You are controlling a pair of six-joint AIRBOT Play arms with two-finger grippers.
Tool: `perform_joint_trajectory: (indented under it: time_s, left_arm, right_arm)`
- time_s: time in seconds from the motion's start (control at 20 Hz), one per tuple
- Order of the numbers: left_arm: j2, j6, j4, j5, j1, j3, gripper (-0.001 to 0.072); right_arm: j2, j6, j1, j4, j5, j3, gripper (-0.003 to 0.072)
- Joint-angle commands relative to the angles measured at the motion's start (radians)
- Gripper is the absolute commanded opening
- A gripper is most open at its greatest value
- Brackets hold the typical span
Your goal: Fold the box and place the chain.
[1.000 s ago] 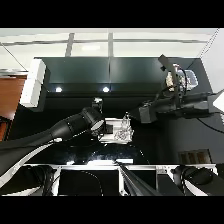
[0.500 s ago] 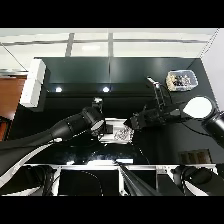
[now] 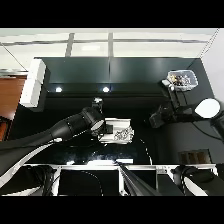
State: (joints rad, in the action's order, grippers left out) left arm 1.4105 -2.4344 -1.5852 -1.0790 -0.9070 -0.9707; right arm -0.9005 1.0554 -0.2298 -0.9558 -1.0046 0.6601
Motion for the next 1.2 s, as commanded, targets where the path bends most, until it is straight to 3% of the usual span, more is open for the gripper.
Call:
perform_joint_trajectory:
  time_s: [0.0, 0.25, 0.55, 1.15]
  left_arm:
    - [0.0, 0.0, 0.0, 0.0, 0.001, 0.0, 0.0028]
    - [0.0, 0.0, 0.0, 0.004, 0.001, 0.0, 0.0028]
    - [0.0, 0.0, 0.0, 0.001, 0.001, 0.0, 0.0028]
    - [0.0, 0.0, 0.0, 0.001, 0.001, 0.0, 0.0028]
  right_arm:
    - [0.003, -0.308, -0.014, -0.011, 0.209, -0.15, 0.0698]
    - [-0.019, -0.758, -0.061, 0.03, 0.313, -0.212, 0.0698]
    - [-0.133, -1.165, -0.061, 0.396, 0.219, -0.212, 0.0697]
    - [-0.195, -1.213, -0.184, 0.412, 0.292, -0.212, 0.0697]
